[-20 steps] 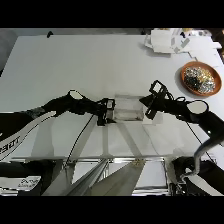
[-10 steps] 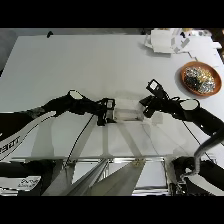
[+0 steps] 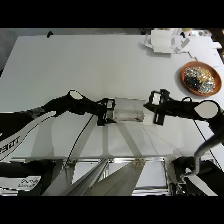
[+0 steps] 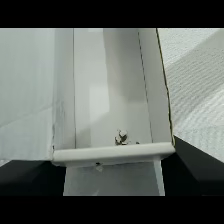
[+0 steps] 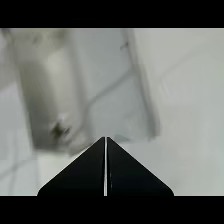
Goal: Fold the box and place the chain.
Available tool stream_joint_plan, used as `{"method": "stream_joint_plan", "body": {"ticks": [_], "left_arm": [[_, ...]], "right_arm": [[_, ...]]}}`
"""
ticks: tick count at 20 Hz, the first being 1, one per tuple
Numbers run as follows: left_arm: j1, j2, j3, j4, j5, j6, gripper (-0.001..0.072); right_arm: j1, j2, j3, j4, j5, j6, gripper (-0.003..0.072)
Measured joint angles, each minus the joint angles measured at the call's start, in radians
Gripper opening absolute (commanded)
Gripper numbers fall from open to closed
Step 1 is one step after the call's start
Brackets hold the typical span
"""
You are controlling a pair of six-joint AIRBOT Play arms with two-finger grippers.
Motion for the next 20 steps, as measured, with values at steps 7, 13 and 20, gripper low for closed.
{"method": "stream_joint_plan", "body": {"ticks": [7, 13, 20], "left_arm": [[0.000, 0.000, 0.000, 0.000, 0.000, -0.001, 0.0251], [0.000, 0.000, 0.000, 0.000, 0.000, -0.001, 0.0251], [0.000, 0.000, 0.000, 0.000, 0.000, -0.001, 0.0251]], "right_arm": [[0.000, -0.069, -0.001, -0.187, 0.105, -0.034, 0.0197], [0.000, -0.193, -0.001, -0.102, 0.060, -0.099, 0.0160], [0.000, -0.276, -0.001, 0.004, -0.018, -0.132, 0.0152]]}}
